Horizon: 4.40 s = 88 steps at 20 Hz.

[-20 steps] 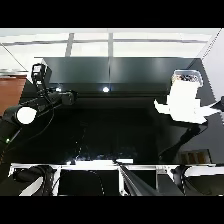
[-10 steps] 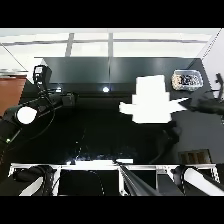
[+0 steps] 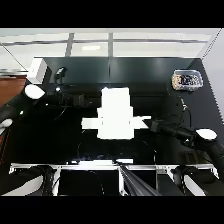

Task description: Fold the box and place the chain.

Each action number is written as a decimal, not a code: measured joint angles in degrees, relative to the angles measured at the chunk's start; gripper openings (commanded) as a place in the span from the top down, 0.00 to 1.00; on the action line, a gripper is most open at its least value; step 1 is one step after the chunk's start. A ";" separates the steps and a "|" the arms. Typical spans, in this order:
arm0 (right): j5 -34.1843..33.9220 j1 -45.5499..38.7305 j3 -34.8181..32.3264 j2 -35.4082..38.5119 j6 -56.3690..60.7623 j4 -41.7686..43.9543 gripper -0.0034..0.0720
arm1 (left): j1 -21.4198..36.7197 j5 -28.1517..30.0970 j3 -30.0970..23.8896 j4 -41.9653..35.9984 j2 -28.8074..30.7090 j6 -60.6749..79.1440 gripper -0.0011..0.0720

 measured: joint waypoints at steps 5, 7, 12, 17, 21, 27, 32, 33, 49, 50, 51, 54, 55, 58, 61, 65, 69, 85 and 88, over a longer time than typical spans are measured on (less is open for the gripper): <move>-4.68 6.49 -1.20 0.81 1.18 2.01 0.93 | 0.20 -14.12 6.95 -7.91 -12.70 14.73 0.04; -5.25 7.37 -1.31 0.90 1.64 2.19 0.93 | -0.13 -19.32 9.60 -9.27 -17.73 18.05 0.04; -5.99 8.13 -1.49 0.94 2.29 2.40 0.93 | -2.49 -30.18 15.91 -10.54 -27.65 24.50 0.05; -5.95 8.31 -1.49 0.96 3.30 2.05 0.93 | -3.50 -35.10 18.75 -10.38 -30.62 31.34 0.26; -5.84 8.31 -1.49 0.94 3.98 1.07 0.93 | -4.04 -37.07 20.65 -9.57 -32.11 33.75 0.41; -4.37 8.31 -1.49 0.96 4.96 -0.98 0.93 | -4.61 -38.60 23.98 -8.76 -34.45 35.23 0.95; -2.64 7.58 0.31 0.94 7.21 -6.75 0.06 | -4.70 -39.74 24.63 -6.51 -33.99 36.98 0.96; -1.66 6.88 1.88 0.94 8.50 -9.73 0.06 | -4.72 -40.11 24.65 -6.14 -33.44 37.18 0.96; 13.29 0.22 24.85 0.98 14.01 -49.11 0.06 | -11.74 -12.52 5.95 -13.40 -15.54 68.00 0.96; 13.38 0.35 24.94 0.98 13.88 -49.11 0.06 | -12.17 -11.30 5.79 -12.79 -15.78 68.70 0.96; 13.40 0.61 24.98 0.94 13.49 -49.03 0.06 | -12.52 -10.47 5.60 -12.20 -16.00 69.29 0.96; 13.49 2.34 24.72 0.20 10.97 -48.89 0.06 | -13.09 -8.37 4.59 -11.39 -16.31 70.18 0.96; 13.03 3.04 24.39 -0.13 10.34 -48.85 0.06 | -13.18 -8.04 4.07 -11.28 -16.37 70.38 0.96; 11.19 5.07 22.91 -1.18 8.22 -48.74 0.06 | -13.31 -6.38 2.45 -10.88 -16.48 70.77 0.95; 9.75 6.29 21.35 -2.12 6.86 -49.18 0.06 | -13.31 -5.29 1.77 -10.73 -16.46 70.86 0.95; 8.87 6.91 18.56 -2.84 5.70 -49.57 0.06 | -13.29 -4.52 1.49 -10.05 -16.46 71.01 0.95; 8.94 7.08 14.45 -3.04 -0.11 -49.57 0.06 | -13.31 -4.11 1.42 -9.40 -16.46 71.10 0.95; 2.40 23.76 9.84 -6.54 -19.43 -41.86 0.00 | -13.31 -4.04 1.42 -8.74 -16.46 71.23 0.95; -0.42 24.96 10.19 -7.65 -21.53 -41.53 0.00 | -13.31 -4.04 1.40 -8.74 -16.46 71.23 0.95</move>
